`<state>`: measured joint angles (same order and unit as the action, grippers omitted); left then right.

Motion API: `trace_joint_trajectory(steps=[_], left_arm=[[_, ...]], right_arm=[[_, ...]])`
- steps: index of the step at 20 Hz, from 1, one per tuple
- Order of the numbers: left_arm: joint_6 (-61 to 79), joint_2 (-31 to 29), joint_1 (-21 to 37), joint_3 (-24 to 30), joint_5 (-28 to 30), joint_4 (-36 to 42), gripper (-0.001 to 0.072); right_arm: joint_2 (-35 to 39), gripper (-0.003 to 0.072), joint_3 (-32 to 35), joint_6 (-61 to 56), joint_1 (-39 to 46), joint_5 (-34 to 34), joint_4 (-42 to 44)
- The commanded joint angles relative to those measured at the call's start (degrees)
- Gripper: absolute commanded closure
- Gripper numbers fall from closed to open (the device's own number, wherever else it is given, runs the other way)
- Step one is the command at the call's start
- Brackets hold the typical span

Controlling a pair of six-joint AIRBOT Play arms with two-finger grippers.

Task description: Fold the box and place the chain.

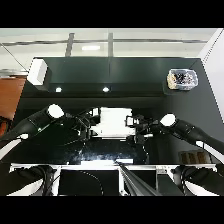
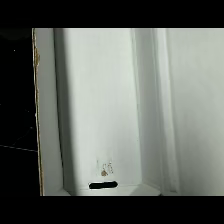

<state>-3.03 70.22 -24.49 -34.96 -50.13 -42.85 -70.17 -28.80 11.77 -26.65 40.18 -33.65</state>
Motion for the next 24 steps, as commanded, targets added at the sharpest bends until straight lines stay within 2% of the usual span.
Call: trace_joint_trajectory(steps=[1, 2, 10, 13, 16, 18, 24], left_arm=[[0.5, 0.1, -0.1, 0.5, 0.6, 2.0, 0.0362], [0.9, 0.1, -0.1, 0.5, 0.7, 2.0, 0.0431], [1.4, 0.2, -1.0, 0.5, 2.3, 5.9, 0.0431], [1.4, 0.9, -3.0, 0.5, 2.4, 7.4, 0.0431], [1.4, 1.4, -4.7, 0.5, 5.5, 8.5, 0.0432], [1.4, 1.9, -4.7, 0.5, 6.7, 12.1, 0.0431], [1.4, 3.1, -5.1, 0.5, 6.3, 12.0, 0.0431]], right_arm=[[0.0, 0.0213, 0.0, 0.0, 0.0, 0.0, 0.0], [0.0, 0.0214, 0.0, 0.0, 0.0, 0.0, 0.0], [0.0, 0.0213, 0.0, 0.0, 0.0, 0.0, 0.0], [0.0, 0.0214, 0.0, 0.0, 0.0, 0.0, 0.0], [0.0, 0.0214, 0.0, 0.0, 0.0, 0.0, 0.0], [0.0, 0.0214, 0.0, 0.0, 0.0, 0.0, 0.0], [0.0, 0.0214, 0.0, 0.0, 0.0, 0.0, 0.0]])
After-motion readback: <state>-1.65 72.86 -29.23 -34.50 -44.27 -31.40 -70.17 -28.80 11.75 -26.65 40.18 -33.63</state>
